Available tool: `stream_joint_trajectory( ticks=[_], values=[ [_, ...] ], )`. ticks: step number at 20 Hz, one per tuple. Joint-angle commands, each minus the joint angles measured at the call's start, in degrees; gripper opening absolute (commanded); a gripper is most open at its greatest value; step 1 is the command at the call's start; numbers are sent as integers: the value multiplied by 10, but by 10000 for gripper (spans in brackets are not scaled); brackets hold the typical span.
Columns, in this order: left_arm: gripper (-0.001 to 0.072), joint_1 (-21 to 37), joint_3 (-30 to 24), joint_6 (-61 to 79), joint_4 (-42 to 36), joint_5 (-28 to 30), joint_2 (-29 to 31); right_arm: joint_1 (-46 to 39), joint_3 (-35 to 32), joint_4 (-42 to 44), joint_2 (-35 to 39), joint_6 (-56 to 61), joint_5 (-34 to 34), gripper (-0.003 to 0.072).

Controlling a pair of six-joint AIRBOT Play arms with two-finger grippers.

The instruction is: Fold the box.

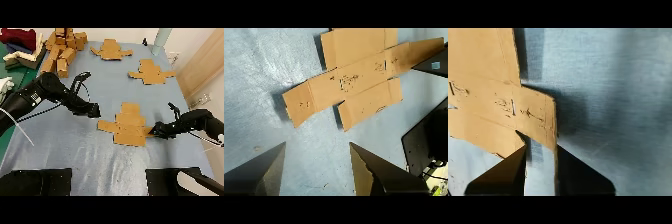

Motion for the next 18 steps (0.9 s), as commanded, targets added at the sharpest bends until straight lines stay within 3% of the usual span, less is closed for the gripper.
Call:
stream_joint_trajectory(
  ticks=[1, 3, 4, 5, 9, 10, 11, 15, 18],
  values=[
    [603, 5, 0, -3, -29, -7, 0, 28, -9, 28, -6, -39, 18, 275],
    [603, 6, 1, 9, -62, -5, 0, 44, -7, 53, -6, -73, 34, 248],
    [603, 9, 2, 17, -61, -4, 0, 54, -4, 57, -6, -92, 43, 172],
    [603, 15, 2, 22, -61, -5, -1, 67, 0, 60, -6, -108, 54, 153],
    [603, 59, 2, 34, -69, -8, -2, 101, 16, 63, -6, -128, 90, 153],
    [603, 69, 2, 37, -78, -13, -2, 105, 16, 64, -6, -132, 97, 123],
    [603, 76, 2, 37, -83, -16, -2, 107, 16, 66, -6, -142, 99, 6],
    [604, 87, 2, 59, -90, -23, -31, 132, 15, 87, -1, -182, 76, 3],
    [605, 107, 0, 90, -132, -42, -79, 159, -19, 111, 45, -191, 63, 3]
  ],
)
